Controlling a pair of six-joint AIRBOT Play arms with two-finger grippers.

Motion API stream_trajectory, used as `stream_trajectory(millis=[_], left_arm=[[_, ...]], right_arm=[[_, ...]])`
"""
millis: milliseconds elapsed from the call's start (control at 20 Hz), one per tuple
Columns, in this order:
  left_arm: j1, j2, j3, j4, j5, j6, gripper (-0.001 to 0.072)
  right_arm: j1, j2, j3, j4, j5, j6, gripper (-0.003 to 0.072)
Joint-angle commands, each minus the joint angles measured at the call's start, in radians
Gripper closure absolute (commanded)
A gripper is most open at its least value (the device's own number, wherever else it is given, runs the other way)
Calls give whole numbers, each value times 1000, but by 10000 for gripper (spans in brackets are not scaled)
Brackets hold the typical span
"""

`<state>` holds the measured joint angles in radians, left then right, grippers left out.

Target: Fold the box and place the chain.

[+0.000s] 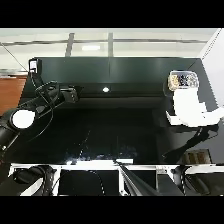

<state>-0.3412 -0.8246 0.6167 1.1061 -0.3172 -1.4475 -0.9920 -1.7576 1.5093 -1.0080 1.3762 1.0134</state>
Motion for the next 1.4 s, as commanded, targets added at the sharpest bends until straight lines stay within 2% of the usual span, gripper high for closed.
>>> stream_trajectory(millis=[0,50,250,300,350,400,600,750,900,1150,1350], left_arm=[[0,-2,0,-8,0,0,2],[0,-2,0,-8,-1,0,2],[0,-2,0,-8,-1,0,2],[0,-2,0,-8,-1,0,2],[0,-2,0,-8,-1,0,2],[0,-2,0,-8,-1,0,2],[0,-2,0,-7,0,0,2],[0,-2,0,-7,0,0,2],[0,-2,0,-8,-2,0,3],[0,-2,0,-8,-3,0,3],[0,-2,-7,-8,-10,0,2]], right_arm=[[55,-65,37,-6,44,-99,162],[69,-65,37,-26,37,-110,210],[101,-65,37,-33,34,-129,214],[104,-65,37,-39,41,-128,345],[105,-65,37,-46,62,-128,522],[103,-65,37,-52,87,-127,665],[97,-24,13,-43,142,-64,669],[110,80,-97,22,130,-65,668],[135,201,-291,182,67,-76,668],[281,559,-753,485,-257,-175,668],[466,834,-1050,752,-385,-262,668]])
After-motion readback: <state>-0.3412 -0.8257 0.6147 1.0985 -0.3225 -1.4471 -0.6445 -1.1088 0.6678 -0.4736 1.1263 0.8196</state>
